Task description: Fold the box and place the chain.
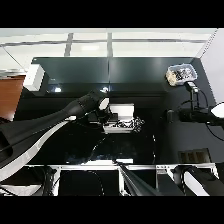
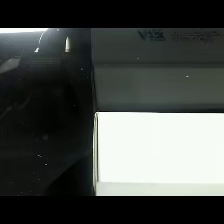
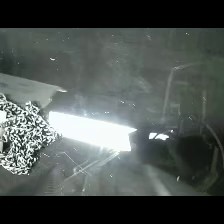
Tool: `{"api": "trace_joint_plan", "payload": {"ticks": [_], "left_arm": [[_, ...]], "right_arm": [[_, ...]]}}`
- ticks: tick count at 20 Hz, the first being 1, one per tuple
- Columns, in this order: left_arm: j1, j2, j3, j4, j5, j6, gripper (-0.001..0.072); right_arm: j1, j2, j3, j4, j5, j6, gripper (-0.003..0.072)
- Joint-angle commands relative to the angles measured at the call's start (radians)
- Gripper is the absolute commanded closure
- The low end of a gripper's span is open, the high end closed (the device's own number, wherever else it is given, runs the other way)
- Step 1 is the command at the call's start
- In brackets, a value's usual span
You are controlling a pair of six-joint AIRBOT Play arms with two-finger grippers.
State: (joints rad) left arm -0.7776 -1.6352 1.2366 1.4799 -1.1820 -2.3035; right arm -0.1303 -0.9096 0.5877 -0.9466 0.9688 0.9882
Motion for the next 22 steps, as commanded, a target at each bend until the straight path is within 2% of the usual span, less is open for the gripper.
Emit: {"api": "trace_joint_plan", "payload": {"ticks": [1,5,7,10,11,12,14,19,22], "left_arm": [[0.000,-0.001,0.000,0.008,0.000,-0.005,0.0683],[0.000,-0.001,0.000,0.008,0.002,-0.005,0.0683],[0.000,-0.001,0.000,0.008,0.002,-0.005,0.0683],[0.000,-0.001,0.000,0.008,0.003,-0.005,0.0683],[0.000,-0.001,0.000,0.008,0.003,-0.005,0.0683],[0.000,-0.001,0.000,0.008,0.003,-0.005,0.0683],[0.000,-0.001,0.000,0.008,0.003,-0.004,0.0683],[0.000,-0.001,0.000,0.007,0.002,-0.004,0.0683],[0.000,-0.001,0.000,0.007,0.002,-0.004,0.0683]], "right_arm": [[0.092,-0.043,-0.009,0.000,-0.082,-0.145,0.0015],[0.217,-0.120,-0.009,0.002,-0.186,-0.473,0.0017],[0.259,-0.150,-0.009,0.005,-0.188,-0.630,0.0017],[0.287,-0.195,-0.009,0.035,-0.189,-0.736,0.0016],[0.293,-0.203,-0.009,0.074,-0.188,-0.786,0.0016],[0.302,-0.209,-0.009,0.128,-0.188,-0.859,-0.0033],[0.343,-0.222,-0.009,0.220,-0.188,-0.999,-0.0032],[0.421,-0.306,-0.009,0.224,-0.196,-1.162,-0.0030],[0.425,-0.339,-0.009,0.220,-0.228,-1.170,-0.0029]]}}
